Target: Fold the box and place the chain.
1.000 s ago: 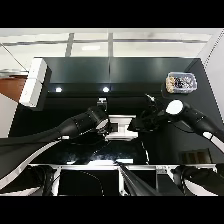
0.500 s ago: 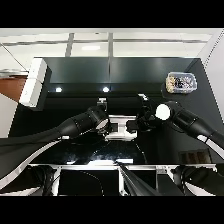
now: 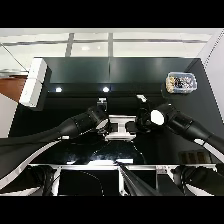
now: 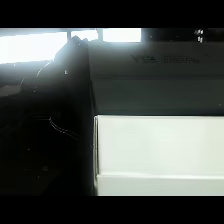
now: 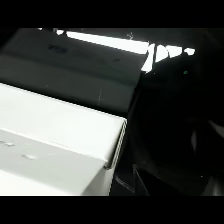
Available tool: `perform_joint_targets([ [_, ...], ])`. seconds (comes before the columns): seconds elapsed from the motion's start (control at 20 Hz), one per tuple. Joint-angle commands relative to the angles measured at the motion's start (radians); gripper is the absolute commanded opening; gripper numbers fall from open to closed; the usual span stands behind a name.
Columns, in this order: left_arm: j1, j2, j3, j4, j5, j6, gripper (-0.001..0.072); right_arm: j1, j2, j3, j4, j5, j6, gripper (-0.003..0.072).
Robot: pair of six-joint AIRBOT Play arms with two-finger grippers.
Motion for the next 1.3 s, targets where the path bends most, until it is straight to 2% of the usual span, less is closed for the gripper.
perform_joint_targets([
  [0.0,0.001,0.0,0.0,0.0,0.0,0.0,0.0034,0.035,-0.002,0.024,-0.071,0.002,0.072,0.0408],
  [0.05,0.001,0.0,0.0,0.0,0.0,0.0,0.0034,0.04,-0.002,0.028,-0.074,0.005,0.084,0.0407],
  [0.1,0.001,0.0,0.0,0.0,0.0,0.0,0.0034,0.044,-0.002,0.028,-0.074,0.012,0.092,0.0353],
  [0.7,0.001,0.0,0.0,0.0,0.0,0.0,0.0034,0.089,-0.067,0.037,-0.108,0.068,0.179,0.0353],
  [1.25,0.001,0.0,0.0,0.0,0.0,0.0,0.0034,0.089,-0.097,0.045,-0.121,0.067,0.232,0.0353],
])
